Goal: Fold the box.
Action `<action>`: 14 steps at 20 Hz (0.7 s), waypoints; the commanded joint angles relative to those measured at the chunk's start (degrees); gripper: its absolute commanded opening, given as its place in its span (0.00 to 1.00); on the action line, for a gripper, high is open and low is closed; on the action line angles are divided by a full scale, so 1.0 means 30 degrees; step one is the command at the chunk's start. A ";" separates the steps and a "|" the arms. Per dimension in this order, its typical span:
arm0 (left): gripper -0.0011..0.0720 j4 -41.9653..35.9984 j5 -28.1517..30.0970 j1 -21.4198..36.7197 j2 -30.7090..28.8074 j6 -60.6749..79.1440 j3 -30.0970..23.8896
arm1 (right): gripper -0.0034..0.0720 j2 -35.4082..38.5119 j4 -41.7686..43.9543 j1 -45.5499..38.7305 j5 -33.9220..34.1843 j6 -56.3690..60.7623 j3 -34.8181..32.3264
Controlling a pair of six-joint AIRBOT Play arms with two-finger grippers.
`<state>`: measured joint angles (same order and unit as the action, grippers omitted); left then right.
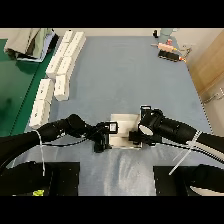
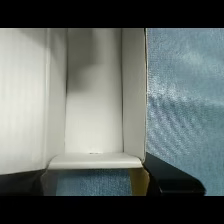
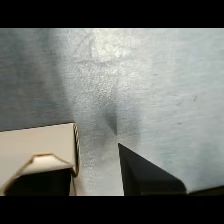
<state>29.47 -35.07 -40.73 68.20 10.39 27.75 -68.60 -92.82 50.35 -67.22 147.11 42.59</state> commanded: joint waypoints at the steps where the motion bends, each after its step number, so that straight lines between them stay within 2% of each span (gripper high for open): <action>1: 0.71 0.0022 0.0000 0.0000 0.0000 0.0029 0.0015 | 0.65 0.0780 0.1392 0.0029 -0.0488 -0.0772 0.0029; 4: 0.71 0.0029 0.0000 0.0000 0.0000 0.0029 0.0015 | 0.69 0.2215 0.1428 0.0029 -0.0947 -0.0765 0.0036; 9: 0.71 0.0022 -0.0007 0.0007 0.0000 0.0029 0.0015 | 0.68 0.5850 0.1668 -0.0401 -0.1545 -0.0911 0.0714; 10: 0.71 0.0022 -0.0007 0.0000 0.0000 0.0029 0.0015 | 0.54 0.6521 0.1574 -0.0780 -0.1617 -0.0947 0.0721; 11: 0.71 0.0022 0.0000 0.0000 0.0000 0.0029 0.0015 | 0.28 0.7082 0.1515 -0.1559 -0.1814 -0.1668 0.0714; 12: 0.71 0.0022 0.0000 0.0000 0.0000 0.0029 0.0015 | 0.15 0.7351 0.1537 -0.2535 -0.2157 -0.2645 0.0714; 13: 0.71 0.0022 -0.0007 0.0000 0.0000 0.0029 0.0015 | 0.05 0.7402 0.1617 -0.3861 -0.2623 -0.3825 0.0714; 14: 0.71 0.0022 -0.0007 0.0000 0.0000 0.0029 0.0015 | 0.05 0.7286 0.1843 -0.5217 -0.2856 -0.5166 0.0699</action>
<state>29.52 -35.07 -40.73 68.18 10.48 27.75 -48.86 -88.07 41.85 -73.32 139.52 44.51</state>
